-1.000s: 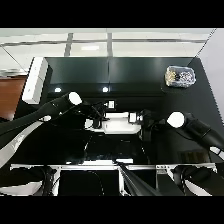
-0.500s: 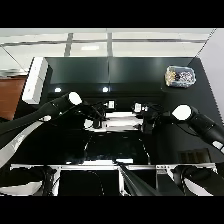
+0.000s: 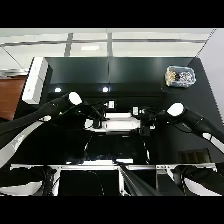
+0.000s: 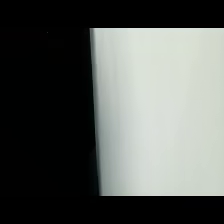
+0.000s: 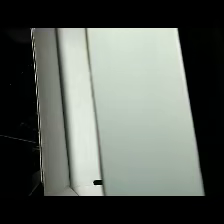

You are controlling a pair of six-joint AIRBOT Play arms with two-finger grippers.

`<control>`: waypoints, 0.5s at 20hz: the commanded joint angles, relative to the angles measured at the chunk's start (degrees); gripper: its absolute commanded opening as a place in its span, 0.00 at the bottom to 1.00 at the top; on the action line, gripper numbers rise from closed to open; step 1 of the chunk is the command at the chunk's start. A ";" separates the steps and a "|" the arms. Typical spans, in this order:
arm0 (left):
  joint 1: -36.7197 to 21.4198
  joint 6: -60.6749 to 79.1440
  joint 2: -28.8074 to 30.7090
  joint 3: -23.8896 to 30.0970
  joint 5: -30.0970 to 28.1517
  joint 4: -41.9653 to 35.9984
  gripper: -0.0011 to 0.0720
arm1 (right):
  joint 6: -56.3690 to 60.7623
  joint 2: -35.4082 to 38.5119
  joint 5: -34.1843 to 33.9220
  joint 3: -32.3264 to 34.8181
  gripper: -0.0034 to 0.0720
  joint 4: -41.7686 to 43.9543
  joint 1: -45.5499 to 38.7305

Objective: Fold the box and place the chain.

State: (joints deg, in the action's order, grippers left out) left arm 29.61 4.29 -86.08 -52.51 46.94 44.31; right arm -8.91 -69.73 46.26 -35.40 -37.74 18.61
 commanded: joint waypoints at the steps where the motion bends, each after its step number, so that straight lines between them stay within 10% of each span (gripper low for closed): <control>1: 0.02 -0.02 -0.04 0.02 0.00 0.00 0.05 | -1.90 -2.38 0.26 -0.04 0.98 1.07 -0.07; 10: 0.02 -0.04 -0.07 0.02 0.02 0.00 0.05 | -1.86 -5.81 -1.29 -0.04 0.98 1.11 -0.07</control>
State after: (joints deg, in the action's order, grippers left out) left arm 29.61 4.29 -86.11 -52.51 46.94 44.31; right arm -10.74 -74.85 45.91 -35.46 -36.53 18.55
